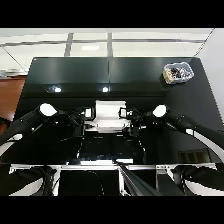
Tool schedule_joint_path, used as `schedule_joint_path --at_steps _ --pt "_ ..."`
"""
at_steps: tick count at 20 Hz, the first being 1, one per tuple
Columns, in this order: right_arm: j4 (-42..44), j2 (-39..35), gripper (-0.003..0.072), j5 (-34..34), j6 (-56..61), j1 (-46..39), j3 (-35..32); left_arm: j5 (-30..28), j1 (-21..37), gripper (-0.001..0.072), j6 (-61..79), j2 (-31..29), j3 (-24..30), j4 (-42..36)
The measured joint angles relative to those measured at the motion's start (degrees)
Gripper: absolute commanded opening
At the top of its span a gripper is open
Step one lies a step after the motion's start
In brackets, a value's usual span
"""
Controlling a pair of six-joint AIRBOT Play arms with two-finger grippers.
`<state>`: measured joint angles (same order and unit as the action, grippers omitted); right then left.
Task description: Fold the box and place the chain.
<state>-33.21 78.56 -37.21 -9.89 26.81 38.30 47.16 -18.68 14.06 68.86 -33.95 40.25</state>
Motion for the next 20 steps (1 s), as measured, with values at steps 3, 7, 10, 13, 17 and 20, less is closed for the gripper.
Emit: schedule_joint_path --at_steps 3,7,10,13,17,20 --pt "0.0 0.0 0.0289 0.0 0.0 0.0 0.0 0.5 -0.5 0.0222 0.8 0.6 -0.2 -1.2" --pt "0.0 0.0 0.0289 0.0 0.0 0.0 0.0 0.2 -1.3 0.0222 1.2 1.4 -0.2 -4.5" --pt "0.0 0.0 0.0289 -0.1 -0.1 0.0 0.0 -1.0 -2.9 0.0223 1.2 2.2 -0.2 -6.7" --pt "0.0 0.0 0.0289 -0.1 -0.1 0.0 0.0 -1.6 -3.7 0.0223 0.2 2.6 -0.2 -7.7" --pt "0.0 0.0 0.0289 -0.1 0.0 0.0 0.0 -2.0 -4.1 0.0059 -1.2 3.1 -0.2 -8.2" --pt "0.0 0.0 0.0289 -0.1 -0.1 0.0 0.0 -2.4 -4.2 0.0523 -2.1 3.2 -0.2 -8.6"
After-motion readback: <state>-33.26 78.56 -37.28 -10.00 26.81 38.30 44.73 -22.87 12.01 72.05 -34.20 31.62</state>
